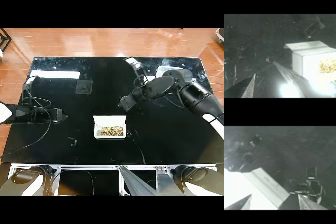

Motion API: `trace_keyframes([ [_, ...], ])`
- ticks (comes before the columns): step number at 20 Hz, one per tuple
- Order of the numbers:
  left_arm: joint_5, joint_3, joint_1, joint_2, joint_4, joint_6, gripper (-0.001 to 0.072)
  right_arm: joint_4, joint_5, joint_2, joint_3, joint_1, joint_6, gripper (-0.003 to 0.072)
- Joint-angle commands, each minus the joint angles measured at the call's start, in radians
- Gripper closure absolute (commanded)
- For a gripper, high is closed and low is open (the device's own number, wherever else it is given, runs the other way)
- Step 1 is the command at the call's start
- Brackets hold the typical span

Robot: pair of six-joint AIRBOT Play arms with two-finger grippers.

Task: Fold the box and place the chain.

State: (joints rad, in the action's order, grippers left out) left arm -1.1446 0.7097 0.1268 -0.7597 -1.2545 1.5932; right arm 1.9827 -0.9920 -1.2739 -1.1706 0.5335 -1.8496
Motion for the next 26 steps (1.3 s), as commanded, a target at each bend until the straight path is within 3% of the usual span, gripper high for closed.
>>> trace_keyframes([
  [1,0.003,-0.029,-0.003,-0.006,0.018,-0.014,0.015,0.005,-0.043,-0.009,-0.001,0.069,-0.111,-0.0033],
  [10,0.016,-0.036,-0.004,-0.007,0.041,-0.014,0.0152,0.05,-0.183,-0.014,-0.001,0.092,-0.298,-0.0032],
  [23,0.04,-0.036,-0.004,-0.007,0.044,-0.014,0.0153,0.039,-0.158,-0.085,-0.001,0.164,-0.491,-0.002],
  [24,0.042,-0.036,-0.004,-0.007,0.044,-0.014,0.0153,0.04,-0.165,-0.084,-0.001,0.165,-0.497,0.0131],
  [26,0.042,-0.036,-0.004,-0.007,0.044,-0.014,0.0153,0.039,-0.181,-0.084,-0.001,0.164,-0.497,0.0153],
])
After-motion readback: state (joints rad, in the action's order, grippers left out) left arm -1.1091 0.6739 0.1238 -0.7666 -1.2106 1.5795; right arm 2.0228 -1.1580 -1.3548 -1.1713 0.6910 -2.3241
